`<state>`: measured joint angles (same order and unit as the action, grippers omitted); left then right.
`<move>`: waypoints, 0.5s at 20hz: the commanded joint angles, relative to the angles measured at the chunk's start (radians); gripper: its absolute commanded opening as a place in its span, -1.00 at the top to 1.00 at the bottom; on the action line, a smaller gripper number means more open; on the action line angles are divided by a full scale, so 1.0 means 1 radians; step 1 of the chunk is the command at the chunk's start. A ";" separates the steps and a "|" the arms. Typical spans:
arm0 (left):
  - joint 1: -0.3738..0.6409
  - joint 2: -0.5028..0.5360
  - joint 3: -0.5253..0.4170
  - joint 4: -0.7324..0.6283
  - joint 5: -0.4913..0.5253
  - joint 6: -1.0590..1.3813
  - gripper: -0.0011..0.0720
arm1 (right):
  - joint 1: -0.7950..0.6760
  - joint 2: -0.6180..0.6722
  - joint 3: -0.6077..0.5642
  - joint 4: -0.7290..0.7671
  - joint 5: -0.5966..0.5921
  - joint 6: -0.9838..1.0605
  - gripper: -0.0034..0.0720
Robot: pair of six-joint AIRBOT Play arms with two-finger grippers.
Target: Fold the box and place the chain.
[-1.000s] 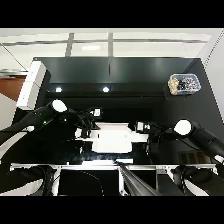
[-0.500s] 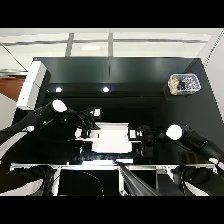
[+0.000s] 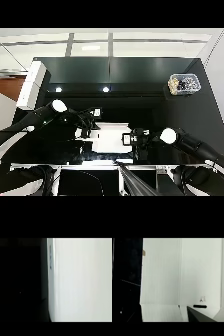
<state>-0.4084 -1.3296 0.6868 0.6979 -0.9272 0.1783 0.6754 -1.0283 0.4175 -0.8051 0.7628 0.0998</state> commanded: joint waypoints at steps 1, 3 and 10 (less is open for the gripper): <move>0.000 0.000 0.000 0.000 0.000 0.000 0.89 | 0.039 -0.007 0.000 0.020 -0.057 -0.010 -0.97; 0.000 0.000 0.000 0.000 0.000 0.000 0.89 | 0.039 -0.007 0.000 0.027 -0.099 -0.002 -0.95; 0.000 0.000 0.000 0.000 0.000 -0.005 0.89 | 0.027 0.031 0.027 0.000 -0.086 0.093 -0.95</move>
<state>-0.4080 -1.3293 0.6868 0.6979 -0.9264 0.1753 0.7090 -1.0164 0.4374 -0.7895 0.6804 0.1516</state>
